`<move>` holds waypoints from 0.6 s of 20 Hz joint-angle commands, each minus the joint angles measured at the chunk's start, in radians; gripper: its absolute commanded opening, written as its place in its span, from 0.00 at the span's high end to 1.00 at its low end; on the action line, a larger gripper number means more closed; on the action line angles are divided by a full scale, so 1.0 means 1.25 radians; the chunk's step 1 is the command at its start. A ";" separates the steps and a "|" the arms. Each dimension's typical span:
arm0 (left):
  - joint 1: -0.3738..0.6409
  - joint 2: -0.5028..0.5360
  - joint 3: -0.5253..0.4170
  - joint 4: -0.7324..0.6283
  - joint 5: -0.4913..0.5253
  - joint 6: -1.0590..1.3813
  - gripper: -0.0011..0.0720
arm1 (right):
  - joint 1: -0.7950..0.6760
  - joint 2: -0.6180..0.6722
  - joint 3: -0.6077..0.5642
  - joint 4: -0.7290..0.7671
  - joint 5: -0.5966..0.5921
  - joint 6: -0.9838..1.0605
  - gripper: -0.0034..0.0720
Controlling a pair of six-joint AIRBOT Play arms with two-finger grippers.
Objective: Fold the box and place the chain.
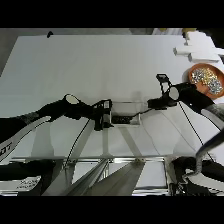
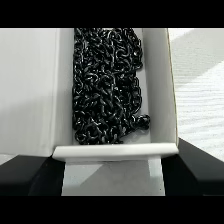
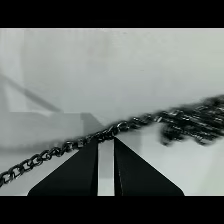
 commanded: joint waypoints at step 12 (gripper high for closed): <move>0.000 0.000 0.000 0.000 -0.003 0.000 0.71 | 0.001 0.468 0.001 0.326 0.177 -0.212 0.94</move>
